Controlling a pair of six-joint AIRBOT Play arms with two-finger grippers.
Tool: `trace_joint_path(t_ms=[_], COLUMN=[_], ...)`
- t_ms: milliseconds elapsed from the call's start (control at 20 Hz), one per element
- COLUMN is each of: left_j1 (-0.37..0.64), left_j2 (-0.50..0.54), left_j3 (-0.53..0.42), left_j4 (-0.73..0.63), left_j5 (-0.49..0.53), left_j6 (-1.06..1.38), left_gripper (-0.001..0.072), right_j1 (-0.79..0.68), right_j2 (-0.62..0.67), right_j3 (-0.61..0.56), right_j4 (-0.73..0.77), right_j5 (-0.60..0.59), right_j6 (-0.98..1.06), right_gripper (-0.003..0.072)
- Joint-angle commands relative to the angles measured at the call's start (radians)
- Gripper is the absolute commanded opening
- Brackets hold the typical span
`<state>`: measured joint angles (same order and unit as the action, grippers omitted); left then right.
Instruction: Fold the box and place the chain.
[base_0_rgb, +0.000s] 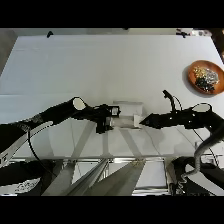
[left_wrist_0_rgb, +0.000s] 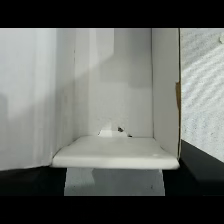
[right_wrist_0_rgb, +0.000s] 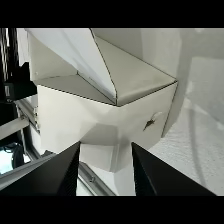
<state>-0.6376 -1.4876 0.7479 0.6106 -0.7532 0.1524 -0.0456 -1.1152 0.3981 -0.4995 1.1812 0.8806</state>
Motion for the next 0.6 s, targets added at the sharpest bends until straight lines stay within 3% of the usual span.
trace_joint_path(t_ms=[0, 300, 550], left_j1=[0.0, 0.0, 0.0], left_j2=[0.0, 0.0, 0.0], left_j3=[0.0, 0.0, 0.0], left_j4=[0.0, 0.0, 0.0], left_j5=[0.0, 0.0, 0.0], left_j6=[0.0, 0.0, 0.0], left_gripper=[0.0347, 0.0347, 0.0347], right_j1=[0.03, 0.078, 0.101], right_j2=[0.0, 0.026, 0.066], right_j3=[0.001, 0.025, 0.139], right_j4=[0.008, -0.006, -0.276], right_j5=[-0.025, -0.093, -0.098], right_j6=[0.001, 0.072, 0.295], right_gripper=[0.0367, 0.0342, 0.0341])
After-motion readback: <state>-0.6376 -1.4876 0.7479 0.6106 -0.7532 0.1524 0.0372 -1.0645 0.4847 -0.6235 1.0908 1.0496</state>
